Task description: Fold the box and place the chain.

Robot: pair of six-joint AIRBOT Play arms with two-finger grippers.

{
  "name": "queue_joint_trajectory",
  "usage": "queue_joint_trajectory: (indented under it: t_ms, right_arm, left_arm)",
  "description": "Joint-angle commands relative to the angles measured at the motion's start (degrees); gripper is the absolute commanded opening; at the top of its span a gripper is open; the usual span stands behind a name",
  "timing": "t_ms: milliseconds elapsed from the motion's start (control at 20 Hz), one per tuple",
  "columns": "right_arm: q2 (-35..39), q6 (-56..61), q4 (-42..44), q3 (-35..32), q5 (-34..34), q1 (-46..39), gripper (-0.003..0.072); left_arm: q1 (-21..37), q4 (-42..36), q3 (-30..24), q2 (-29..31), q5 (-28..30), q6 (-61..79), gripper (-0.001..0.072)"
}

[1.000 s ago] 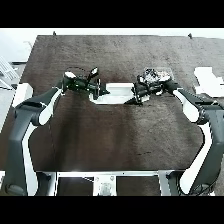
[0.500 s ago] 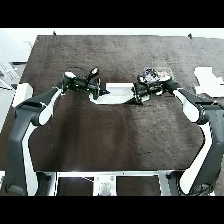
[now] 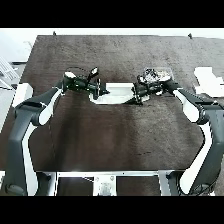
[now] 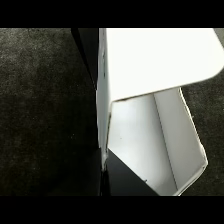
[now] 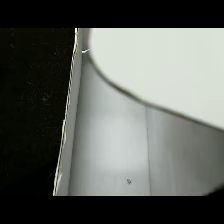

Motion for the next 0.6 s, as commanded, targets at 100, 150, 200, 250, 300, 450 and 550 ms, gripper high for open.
queue_joint_trajectory:
  t_ms: [100,150,200,250,300,450,550]
  right_arm:
    - [0.0,0.0,0.0,0.0,0.0,0.0,0.0587]
    - [0.0,0.0,0.0,0.0,0.0,0.0,0.0587]
    - [0.0,0.0,0.0,0.0,0.0,0.0,0.0587]
    - [0.0,0.0,0.0,0.0,0.0,0.0,0.0588]
    - [0.0,0.0,0.0,0.0,0.0,0.0,0.0587]
    - [0.0,0.0,0.0,0.0,0.0,0.0,0.0588]
    - [0.0,0.0,0.0,0.0,0.0,0.0,0.0587]
  left_arm:
    - [0.0,-0.2,0.1,0.0,-0.2,0.0,0.0021]
    - [0.0,-0.2,0.1,0.0,-0.2,0.0,0.0021]
    - [0.0,-0.2,0.1,0.0,-0.1,0.0,0.0021]
    - [0.0,-0.2,0.1,0.0,-0.1,0.0,0.0021]
    - [0.0,-0.2,0.1,0.0,-0.2,0.0,0.0022]
    - [0.0,-0.2,0.1,0.0,-0.9,0.0,0.0022]
    - [0.0,-0.2,0.1,0.0,-1.0,0.0,0.0022]
